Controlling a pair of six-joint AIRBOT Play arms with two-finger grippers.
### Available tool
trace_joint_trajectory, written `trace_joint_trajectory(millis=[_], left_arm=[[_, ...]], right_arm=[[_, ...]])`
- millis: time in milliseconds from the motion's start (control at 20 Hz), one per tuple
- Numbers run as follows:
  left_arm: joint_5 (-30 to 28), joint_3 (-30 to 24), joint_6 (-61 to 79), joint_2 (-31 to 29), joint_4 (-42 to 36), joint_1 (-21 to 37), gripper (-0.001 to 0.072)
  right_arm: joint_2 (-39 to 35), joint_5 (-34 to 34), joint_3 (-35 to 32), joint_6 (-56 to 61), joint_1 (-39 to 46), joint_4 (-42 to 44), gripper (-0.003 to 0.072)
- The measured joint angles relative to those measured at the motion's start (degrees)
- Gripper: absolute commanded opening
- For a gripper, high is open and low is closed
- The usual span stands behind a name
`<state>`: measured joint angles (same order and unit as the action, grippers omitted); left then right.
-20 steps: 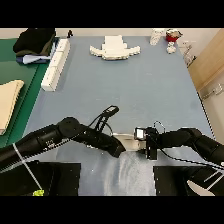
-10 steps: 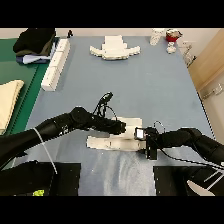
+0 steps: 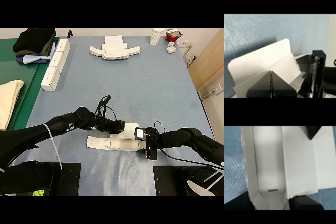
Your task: Fold the box.
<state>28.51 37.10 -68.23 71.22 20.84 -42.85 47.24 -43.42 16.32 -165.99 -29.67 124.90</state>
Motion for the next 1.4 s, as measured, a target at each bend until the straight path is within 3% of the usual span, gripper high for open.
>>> trace_joint_trajectory(millis=[150, 350, 700, 950, 1000, 1050, 1100, 1400], left_arm=[[1.5, 0.8, 3.1, -1.4, 0.0, 0.3, 0.0016], [8.1, 2.4, 9.2, -8.5, 1.5, 2.6, 0.0016], [20.2, 3.0, 12.3, -24.1, 20.2, 4.0, 0.0014], [24.4, -1.1, 16.3, -32.5, 31.3, 4.4, 0.0020], [25.2, -2.6, 19.9, -33.4, 32.2, 4.9, 0.0277], [25.8, -4.2, 24.1, -34.1, 32.5, 5.4, 0.0633], [26.0, -6.0, 29.1, -34.5, 32.3, 6.2, 0.0678], [20.4, -13.9, 55.1, -30.3, 25.3, 9.1, 0.0678]], right_arm=[[0.0, 0.0, 0.0, -0.1, 0.0, 0.0, 0.0507], [0.0, 0.0, 0.0, -0.1, 0.0, 0.0, 0.0507], [0.0, 0.0, 0.0, -0.1, 0.0, 0.0, 0.0507], [0.0, 0.0, 0.0, -0.1, 0.0, 0.0, 0.0507], [0.0, 0.0, 0.0, -0.1, 0.0, 0.0, 0.0507], [0.0, 0.0, 0.0, -0.1, 0.0, 0.0, 0.0507], [0.0, 0.0, 0.0, -0.1, 0.0, 0.0, 0.0507], [0.0, 0.0, 0.0, -0.1, 0.0, 0.0, 0.0507]])
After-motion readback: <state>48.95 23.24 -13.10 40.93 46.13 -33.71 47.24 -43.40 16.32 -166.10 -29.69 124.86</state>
